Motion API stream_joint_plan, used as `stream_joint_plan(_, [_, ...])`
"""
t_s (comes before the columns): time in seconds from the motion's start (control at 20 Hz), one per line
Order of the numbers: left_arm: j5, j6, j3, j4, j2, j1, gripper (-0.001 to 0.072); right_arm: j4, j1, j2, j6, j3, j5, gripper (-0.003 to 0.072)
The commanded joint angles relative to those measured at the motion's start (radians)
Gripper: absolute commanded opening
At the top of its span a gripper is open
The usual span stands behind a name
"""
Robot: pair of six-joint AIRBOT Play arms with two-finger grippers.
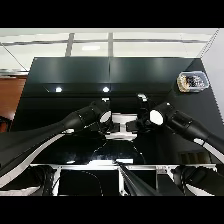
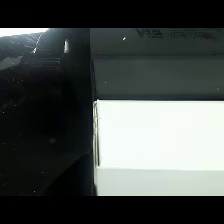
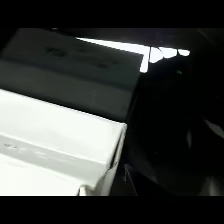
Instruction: Fold the box and place the chain.
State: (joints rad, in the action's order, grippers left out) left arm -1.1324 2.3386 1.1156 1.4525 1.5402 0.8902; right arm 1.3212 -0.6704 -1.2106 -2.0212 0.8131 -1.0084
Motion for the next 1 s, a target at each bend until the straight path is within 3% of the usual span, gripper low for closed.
stream_joint_plan(0.0, [0.001, 0.0, 0.0, 0.001, 0.001, 0.0, 0.0027, 0.068, -0.03, -0.034, -0.103, 0.034, -0.057, 0.0308])
stream_joint_plan(0.7, [0.001, 0.0, 0.0, 0.001, 0.001, 0.0, 0.0027, 0.064, -0.055, -0.114, -0.155, 0.058, -0.08, 0.0305])
stream_joint_plan(0.75, [0.001, 0.0, 0.0, 0.001, 0.001, 0.0, 0.0027, 0.064, -0.055, -0.115, -0.157, 0.058, -0.076, 0.0178])
stream_joint_plan(0.85, [0.001, 0.0, 0.0, 0.001, 0.001, 0.0, 0.0027, 0.063, -0.055, -0.115, -0.168, 0.058, -0.059, 0.0177])
stream_joint_plan(0.9, [0.001, 0.0, 0.0, 0.001, 0.001, 0.0, 0.0026, 0.064, -0.055, -0.116, -0.172, 0.058, -0.051, 0.0116])
stream_joint_plan(0.95, [0.001, 0.0, 0.0, 0.001, 0.001, 0.0, 0.0026, 0.063, -0.055, -0.116, -0.174, 0.058, -0.04, 0.0116])
